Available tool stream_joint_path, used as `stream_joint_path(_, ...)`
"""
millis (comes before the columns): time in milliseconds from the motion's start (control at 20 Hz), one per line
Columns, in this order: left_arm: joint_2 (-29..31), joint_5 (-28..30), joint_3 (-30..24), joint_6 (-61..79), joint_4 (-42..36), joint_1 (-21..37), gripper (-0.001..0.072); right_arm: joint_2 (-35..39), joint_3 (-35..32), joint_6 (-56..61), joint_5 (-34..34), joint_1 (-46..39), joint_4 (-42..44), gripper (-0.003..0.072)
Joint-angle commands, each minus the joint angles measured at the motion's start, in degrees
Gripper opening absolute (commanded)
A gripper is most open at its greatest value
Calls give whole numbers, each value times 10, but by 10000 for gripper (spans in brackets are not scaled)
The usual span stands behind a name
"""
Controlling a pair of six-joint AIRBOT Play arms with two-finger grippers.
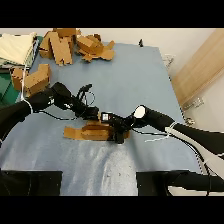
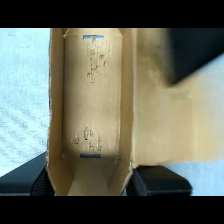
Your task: Fold the box.
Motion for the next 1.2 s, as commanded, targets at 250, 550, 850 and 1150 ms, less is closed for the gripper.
stream_joint_path(250, 0, -5, -6, 16, -30, 3, 9, 0, 0, 0, -16, 0, -2, 550)
stream_joint_path(550, -7, 32, -7, 26, -26, 24, 9, 0, 0, 0, -9, 0, -2, 550)
stream_joint_path(850, -7, 22, -7, 30, -27, 46, 9, 0, 0, 0, -10, 0, -2, 550)
stream_joint_path(1150, -7, 41, -6, 12, -33, 48, 9, 0, 0, 0, -10, 0, -2, 550)
